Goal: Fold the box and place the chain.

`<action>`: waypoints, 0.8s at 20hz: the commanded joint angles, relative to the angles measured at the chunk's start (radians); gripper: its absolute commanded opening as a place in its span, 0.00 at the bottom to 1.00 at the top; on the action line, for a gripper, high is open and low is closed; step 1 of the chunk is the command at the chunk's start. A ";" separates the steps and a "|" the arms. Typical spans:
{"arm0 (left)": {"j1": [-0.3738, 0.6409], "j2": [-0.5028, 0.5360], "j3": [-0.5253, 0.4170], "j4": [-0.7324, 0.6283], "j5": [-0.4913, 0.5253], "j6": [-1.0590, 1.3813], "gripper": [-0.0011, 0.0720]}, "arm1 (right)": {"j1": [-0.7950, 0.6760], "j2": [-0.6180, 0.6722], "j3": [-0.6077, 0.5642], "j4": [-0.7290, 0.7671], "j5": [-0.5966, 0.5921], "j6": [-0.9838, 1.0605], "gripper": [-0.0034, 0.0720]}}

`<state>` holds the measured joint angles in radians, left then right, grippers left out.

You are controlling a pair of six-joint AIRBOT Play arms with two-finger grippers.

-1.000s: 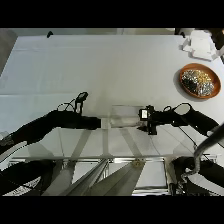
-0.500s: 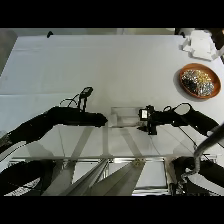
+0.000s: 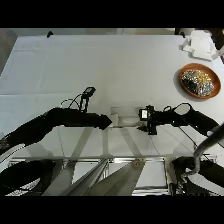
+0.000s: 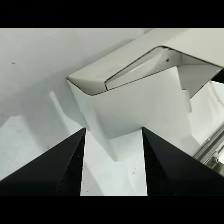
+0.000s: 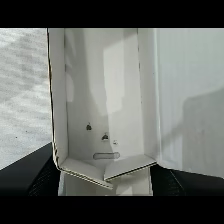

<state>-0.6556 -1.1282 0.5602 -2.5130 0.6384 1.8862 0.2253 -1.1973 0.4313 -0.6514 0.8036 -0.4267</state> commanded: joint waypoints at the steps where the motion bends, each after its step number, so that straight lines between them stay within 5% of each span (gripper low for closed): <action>1: -0.022 -0.010 0.011 0.001 -0.009 -0.006 0.56 | 0.000 0.000 0.001 0.000 0.000 0.000 0.55; 16: -0.100 -0.157 0.220 0.422 0.092 -0.467 0.58 | 0.000 0.000 0.001 0.000 0.000 0.000 0.55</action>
<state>-0.7414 -1.2655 0.7410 -2.1933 0.6857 1.5280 0.2253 -1.1973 0.4313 -0.6510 0.8036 -0.4267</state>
